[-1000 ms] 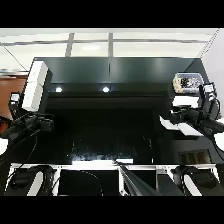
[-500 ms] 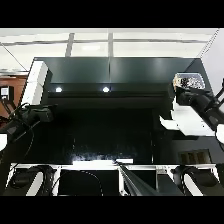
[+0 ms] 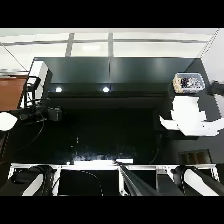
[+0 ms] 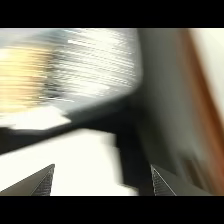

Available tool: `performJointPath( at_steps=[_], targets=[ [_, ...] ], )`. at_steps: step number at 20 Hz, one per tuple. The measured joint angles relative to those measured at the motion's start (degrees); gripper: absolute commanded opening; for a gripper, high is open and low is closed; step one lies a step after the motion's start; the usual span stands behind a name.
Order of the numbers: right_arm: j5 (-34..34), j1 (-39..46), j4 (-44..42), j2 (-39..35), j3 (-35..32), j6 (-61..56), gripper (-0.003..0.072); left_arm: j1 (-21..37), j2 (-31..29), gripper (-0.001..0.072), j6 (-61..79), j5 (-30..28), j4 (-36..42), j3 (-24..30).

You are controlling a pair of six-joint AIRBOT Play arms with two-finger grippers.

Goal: Fold the box and place the chain.

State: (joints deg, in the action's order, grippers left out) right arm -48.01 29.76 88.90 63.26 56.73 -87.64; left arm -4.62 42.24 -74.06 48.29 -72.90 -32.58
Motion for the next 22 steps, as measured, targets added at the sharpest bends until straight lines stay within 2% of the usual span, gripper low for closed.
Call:
performJointPath(
  at_steps=[3, 6, 9, 10, 11, 13, 14, 15, 17, 18, 22],
  targets=[
    [-6.05, 14.12, -0.17, 5.09, 2.43, -2.34, 0.0720, -0.44, 0.87, 0.0712, -3.58, 2.67, -2.73, -0.79],
    [-11.04, 24.96, -11.26, 10.71, 4.00, 6.97, 0.0720, -0.66, 1.25, 0.0712, -5.20, 3.78, -3.13, -1.11],
    [-20.20, 29.79, -22.25, 18.53, 7.72, 18.97, 0.0720, -0.70, 1.40, 0.0712, -5.90, 4.46, -3.17, -1.20],
    [-23.37, 30.08, -24.33, 21.18, 9.01, 21.92, 0.0588, -0.70, 1.42, 0.0712, -5.97, 4.59, -3.04, -1.22],
    [-26.53, 29.99, -25.88, 23.58, 10.32, 24.46, 0.0548, -0.70, 1.46, 0.0712, -6.14, 4.70, -2.71, -1.22],
    [-30.08, 28.85, -26.23, 26.88, 12.17, 27.71, 0.0538, -0.70, 1.46, 0.0712, -6.34, 4.76, -2.12, -1.25],
    [-30.75, 27.96, -26.23, 27.96, 13.09, 29.00, 0.0477, -0.70, 1.46, 0.0712, -6.40, 4.79, -2.03, -1.25],
    [-31.06, 27.02, -25.97, 28.81, 13.90, 29.86, 0.0457, -0.70, 1.46, 0.0712, -6.60, 4.83, -1.81, -1.25],
    [-31.26, 25.38, -25.70, 29.75, 15.30, 31.12, 0.0084, -0.70, 1.46, 0.0712, -6.95, 4.85, -1.66, -1.25],
    [-31.54, 24.76, -25.59, 30.05, 15.80, 31.63, 0.0007, -0.70, 1.46, 0.0711, -6.97, 4.87, -1.60, -1.25],
    [-36.06, 23.37, -26.80, 30.58, 16.76, 33.22, 0.0013, -0.70, 1.46, 0.0712, -7.19, 4.87, -1.42, -1.25]
  ],
)
